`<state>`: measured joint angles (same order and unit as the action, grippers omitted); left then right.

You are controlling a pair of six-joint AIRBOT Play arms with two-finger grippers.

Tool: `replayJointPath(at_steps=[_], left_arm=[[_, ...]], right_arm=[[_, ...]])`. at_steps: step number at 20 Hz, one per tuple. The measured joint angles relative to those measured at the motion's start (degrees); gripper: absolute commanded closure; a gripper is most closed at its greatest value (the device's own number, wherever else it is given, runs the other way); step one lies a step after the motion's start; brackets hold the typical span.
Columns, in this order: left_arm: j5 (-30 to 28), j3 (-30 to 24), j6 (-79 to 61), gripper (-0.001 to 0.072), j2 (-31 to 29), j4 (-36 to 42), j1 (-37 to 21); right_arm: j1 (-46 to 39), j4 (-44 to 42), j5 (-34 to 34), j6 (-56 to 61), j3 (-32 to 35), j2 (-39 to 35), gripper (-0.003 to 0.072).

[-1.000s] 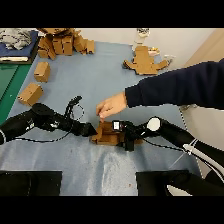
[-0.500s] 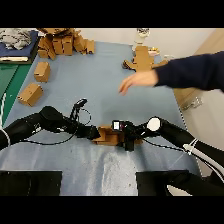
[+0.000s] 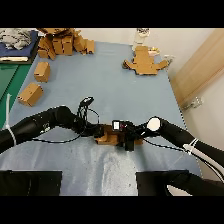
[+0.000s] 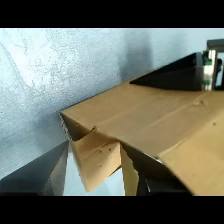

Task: Fold the box.

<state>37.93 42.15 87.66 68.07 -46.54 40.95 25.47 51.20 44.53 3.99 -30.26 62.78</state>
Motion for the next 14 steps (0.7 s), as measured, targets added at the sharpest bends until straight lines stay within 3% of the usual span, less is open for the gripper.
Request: replayJointPath(at_steps=[7, 14], left_arm=[[2.99, 4.94, 15.69, 0.0211, 5.44, -13.66, 4.13], [5.18, 8.55, 26.25, 0.0232, 7.61, -19.69, 5.97]], right_arm=[[0.00, -0.13, 0.02, 0.02, 0.00, 0.00, 0.0109], [0.00, 0.02, 0.00, 0.02, 0.00, 0.00, 0.0109]])
